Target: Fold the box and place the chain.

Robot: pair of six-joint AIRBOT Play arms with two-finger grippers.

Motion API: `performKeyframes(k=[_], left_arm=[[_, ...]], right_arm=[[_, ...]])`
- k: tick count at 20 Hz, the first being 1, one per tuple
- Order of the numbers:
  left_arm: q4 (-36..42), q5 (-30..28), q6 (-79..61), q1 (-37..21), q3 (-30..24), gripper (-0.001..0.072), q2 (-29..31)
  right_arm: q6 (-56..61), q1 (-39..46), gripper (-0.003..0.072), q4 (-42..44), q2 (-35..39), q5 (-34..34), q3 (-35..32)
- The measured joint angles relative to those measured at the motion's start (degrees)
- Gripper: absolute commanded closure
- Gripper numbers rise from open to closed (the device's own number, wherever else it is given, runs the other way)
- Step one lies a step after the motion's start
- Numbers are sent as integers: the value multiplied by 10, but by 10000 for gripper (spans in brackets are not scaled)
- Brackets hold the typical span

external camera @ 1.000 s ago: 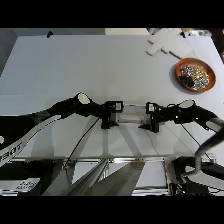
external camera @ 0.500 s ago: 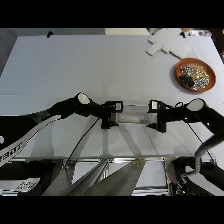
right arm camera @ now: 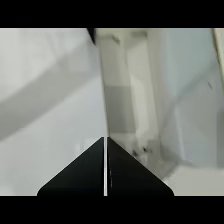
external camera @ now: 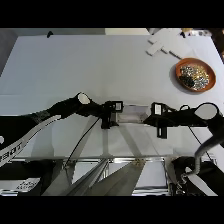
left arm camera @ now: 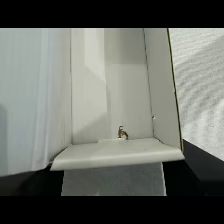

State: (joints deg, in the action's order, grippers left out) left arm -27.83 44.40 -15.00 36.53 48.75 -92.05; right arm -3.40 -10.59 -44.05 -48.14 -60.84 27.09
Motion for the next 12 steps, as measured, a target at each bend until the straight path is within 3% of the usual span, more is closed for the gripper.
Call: performKeyframes(k=[5, 12], left_arm=[[0, 0, 0, 0, 0, 455, 0], [0, 2, 0, 0, 0, 455, 0]], right_arm=[[-19, -72, 666, 37, -17, 100, 12], [7, -89, 666, 53, -163, 163, 115]])
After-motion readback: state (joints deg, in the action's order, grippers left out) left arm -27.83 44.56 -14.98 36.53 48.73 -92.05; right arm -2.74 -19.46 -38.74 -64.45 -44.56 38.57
